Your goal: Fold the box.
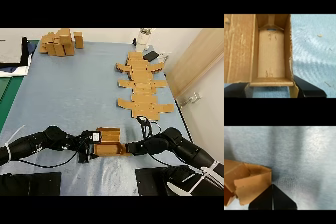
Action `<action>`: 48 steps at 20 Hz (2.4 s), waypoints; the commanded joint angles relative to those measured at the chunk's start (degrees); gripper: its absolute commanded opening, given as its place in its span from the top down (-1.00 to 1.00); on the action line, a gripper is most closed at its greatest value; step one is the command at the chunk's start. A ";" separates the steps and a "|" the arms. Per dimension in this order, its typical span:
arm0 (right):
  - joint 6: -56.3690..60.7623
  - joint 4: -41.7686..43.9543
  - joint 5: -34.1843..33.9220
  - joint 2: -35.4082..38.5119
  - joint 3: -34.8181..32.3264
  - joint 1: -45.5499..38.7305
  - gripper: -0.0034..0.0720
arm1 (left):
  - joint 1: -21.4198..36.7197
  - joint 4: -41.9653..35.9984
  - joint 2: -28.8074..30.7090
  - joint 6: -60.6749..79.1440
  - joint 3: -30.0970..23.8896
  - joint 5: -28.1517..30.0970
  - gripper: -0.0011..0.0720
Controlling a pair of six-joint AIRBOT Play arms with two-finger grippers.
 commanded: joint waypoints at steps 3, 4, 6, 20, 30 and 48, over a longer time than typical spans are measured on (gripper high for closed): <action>-0.83 1.60 -1.25 5.42 1.88 0.04 0.90 | 0.04 -0.07 0.00 0.00 0.00 0.02 -0.05; -0.83 1.62 -1.97 6.12 2.29 0.04 0.90 | 0.04 -0.07 0.00 0.00 0.00 0.04 -0.05; -0.87 2.91 -2.58 6.86 2.73 0.07 0.90 | 0.04 -0.07 0.00 0.00 0.00 0.02 -0.05; -8.52 14.67 1.11 1.25 4.15 0.07 -0.34 | 0.04 -0.07 0.00 0.00 0.00 0.02 -0.05; 16.70 -9.31 -9.53 -16.96 19.15 15.96 -0.22 | 0.04 -0.07 0.00 0.00 0.00 0.04 -0.05; 33.55 -16.87 -25.73 -28.98 34.16 27.89 0.27 | 0.04 -0.07 0.00 0.00 0.00 0.02 -0.05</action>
